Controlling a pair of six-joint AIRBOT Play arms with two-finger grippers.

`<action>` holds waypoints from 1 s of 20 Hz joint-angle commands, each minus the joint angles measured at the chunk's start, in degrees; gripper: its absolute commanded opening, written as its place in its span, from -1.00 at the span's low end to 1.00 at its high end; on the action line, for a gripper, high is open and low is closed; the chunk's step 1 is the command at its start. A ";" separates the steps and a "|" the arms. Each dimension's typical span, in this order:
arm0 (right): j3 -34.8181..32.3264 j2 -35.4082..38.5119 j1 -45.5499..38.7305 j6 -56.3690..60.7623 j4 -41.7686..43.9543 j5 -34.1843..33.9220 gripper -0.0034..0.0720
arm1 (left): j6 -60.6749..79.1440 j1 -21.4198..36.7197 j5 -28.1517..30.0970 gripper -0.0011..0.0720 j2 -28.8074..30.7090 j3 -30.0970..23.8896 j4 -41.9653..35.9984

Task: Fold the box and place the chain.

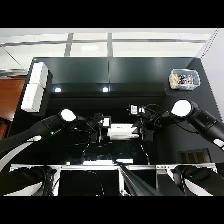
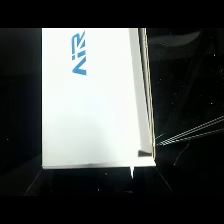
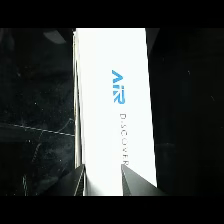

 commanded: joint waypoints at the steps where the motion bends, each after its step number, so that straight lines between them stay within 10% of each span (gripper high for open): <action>1: 0.00 -0.04 0.04 -0.04 0.15 0.15 -0.21 | -0.02 -0.02 0.15 0.23 -0.04 0.02 -0.02; 12: -2.14 0.17 0.00 0.83 0.31 -0.04 -0.21 | -0.02 -0.02 0.15 0.23 -0.04 0.02 -0.02; 18: 0.33 5.42 -2.36 33.66 3.50 5.68 -0.21 | -0.02 -0.02 0.15 0.23 -0.04 0.02 -0.02; 20: -2.99 5.35 -2.93 44.35 8.92 4.87 -0.85 | -0.02 -0.02 0.15 0.23 -0.04 0.02 -0.02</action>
